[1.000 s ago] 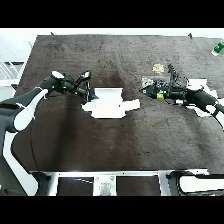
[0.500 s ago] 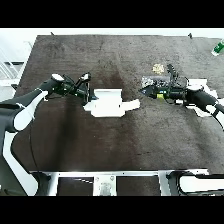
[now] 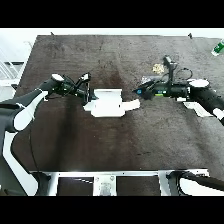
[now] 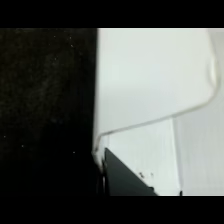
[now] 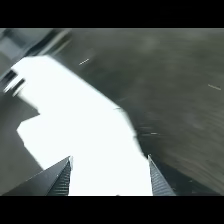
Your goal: Fold the box and place the chain.
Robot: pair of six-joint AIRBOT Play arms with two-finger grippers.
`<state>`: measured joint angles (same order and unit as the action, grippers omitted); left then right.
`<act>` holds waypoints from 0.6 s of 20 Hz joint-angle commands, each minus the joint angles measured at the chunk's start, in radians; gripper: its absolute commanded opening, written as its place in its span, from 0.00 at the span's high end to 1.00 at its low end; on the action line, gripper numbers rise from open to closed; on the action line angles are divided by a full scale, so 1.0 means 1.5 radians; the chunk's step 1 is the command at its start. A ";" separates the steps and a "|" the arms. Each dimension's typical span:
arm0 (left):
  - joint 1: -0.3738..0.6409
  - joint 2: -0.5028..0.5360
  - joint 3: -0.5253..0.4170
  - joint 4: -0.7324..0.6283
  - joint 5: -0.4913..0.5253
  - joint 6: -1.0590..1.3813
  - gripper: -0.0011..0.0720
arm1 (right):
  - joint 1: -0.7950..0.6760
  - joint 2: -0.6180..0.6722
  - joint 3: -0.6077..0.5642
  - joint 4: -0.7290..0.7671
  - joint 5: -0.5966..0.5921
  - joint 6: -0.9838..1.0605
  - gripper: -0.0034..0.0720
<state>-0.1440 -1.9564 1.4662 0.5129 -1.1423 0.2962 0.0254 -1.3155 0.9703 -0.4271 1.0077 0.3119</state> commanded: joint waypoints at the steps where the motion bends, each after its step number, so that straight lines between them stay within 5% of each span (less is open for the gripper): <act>1: -0.001 -0.001 0.000 0.001 0.001 0.000 0.96 | 0.098 0.026 -0.005 -0.153 0.002 -0.076 0.22; 4: -0.001 -0.001 0.000 0.001 0.005 0.000 0.96 | 0.179 0.026 -0.036 -0.296 -0.062 -0.069 0.23; 12: 0.000 -0.001 0.000 0.001 0.004 0.000 0.96 | 0.285 -0.007 -0.119 -0.369 -0.258 -0.069 0.22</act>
<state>-0.1444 -1.9564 1.4662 0.5140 -1.1370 0.2962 0.4042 -1.2999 0.8177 -0.9325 0.7296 0.2096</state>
